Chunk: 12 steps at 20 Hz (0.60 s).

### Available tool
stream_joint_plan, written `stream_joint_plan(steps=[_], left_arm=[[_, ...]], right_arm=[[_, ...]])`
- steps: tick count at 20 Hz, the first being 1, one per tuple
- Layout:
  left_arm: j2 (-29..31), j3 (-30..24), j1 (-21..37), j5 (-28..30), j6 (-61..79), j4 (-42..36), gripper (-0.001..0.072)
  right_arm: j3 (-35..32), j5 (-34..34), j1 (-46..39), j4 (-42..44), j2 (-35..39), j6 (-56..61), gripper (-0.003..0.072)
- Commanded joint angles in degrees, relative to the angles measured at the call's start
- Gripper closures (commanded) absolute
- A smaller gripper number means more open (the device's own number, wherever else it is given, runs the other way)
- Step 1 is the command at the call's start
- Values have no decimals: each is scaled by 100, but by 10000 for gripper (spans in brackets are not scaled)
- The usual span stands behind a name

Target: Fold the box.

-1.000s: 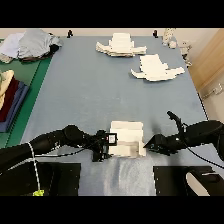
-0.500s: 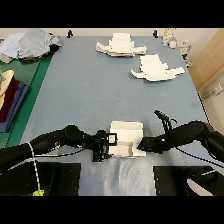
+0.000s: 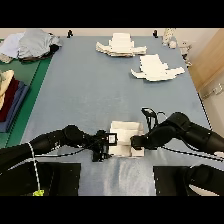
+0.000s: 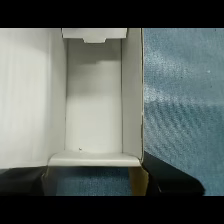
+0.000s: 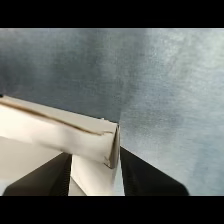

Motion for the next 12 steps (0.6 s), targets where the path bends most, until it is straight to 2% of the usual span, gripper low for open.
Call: stream_joint_plan(steps=[1, 6, 12], left_arm=[[2, 7, 7, 0, 2, 2, 236], [2, 7, 7, 0, 2, 2, 236], [2, 7, 7, 0, 0, 2, 236]], right_arm=[[413, -131, 621, -752, -507, 1270, 251], [686, -815, 1036, -1193, -973, 2208, 251], [684, -883, 1220, -1432, -1080, 2791, 252]])
